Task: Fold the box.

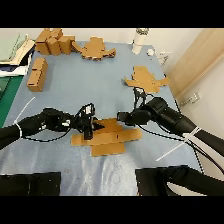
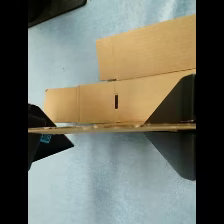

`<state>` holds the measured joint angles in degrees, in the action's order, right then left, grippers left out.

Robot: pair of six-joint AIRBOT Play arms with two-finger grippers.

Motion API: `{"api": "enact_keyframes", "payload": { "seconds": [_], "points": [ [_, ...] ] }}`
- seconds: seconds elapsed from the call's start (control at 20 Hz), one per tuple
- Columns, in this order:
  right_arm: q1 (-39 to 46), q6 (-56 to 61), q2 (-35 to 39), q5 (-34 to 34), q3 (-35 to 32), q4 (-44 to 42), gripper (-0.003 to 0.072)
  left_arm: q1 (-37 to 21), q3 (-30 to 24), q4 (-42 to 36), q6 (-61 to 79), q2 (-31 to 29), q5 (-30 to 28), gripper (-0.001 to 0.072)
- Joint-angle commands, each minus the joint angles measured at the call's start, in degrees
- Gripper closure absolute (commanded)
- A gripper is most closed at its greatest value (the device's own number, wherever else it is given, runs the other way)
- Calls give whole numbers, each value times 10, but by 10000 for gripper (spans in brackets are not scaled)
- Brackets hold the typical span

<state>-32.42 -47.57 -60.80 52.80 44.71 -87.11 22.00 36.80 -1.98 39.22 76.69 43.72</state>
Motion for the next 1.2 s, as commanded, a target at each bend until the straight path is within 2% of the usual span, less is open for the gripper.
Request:
{"api": "enact_keyframes", "payload": {
  "seconds": [0.0, 0.2, 0.4, 0.6, 0.8, 1.15],
  "points": [
    [0, 8, 1, 7, 12, 33, 686, 9, 3, 35, -22, 0, -5, 695],
    [0, 22, 1, 79, 12, 83, 686, 16, 5, 35, -28, 0, -26, 695],
    [0, 58, 2, 119, 12, 154, 686, 16, 5, 37, -28, 0, -29, 695],
    [14, 60, 2, 121, 12, 143, 686, 17, 5, 46, -33, 0, -29, 695],
    [13, 60, 1, 100, 12, 137, 686, 42, 17, 137, -103, 0, -48, 695],
    [13, 60, 1, 86, 12, 133, 686, 48, 18, 154, -169, 0, -40, 695]
  ]
}}
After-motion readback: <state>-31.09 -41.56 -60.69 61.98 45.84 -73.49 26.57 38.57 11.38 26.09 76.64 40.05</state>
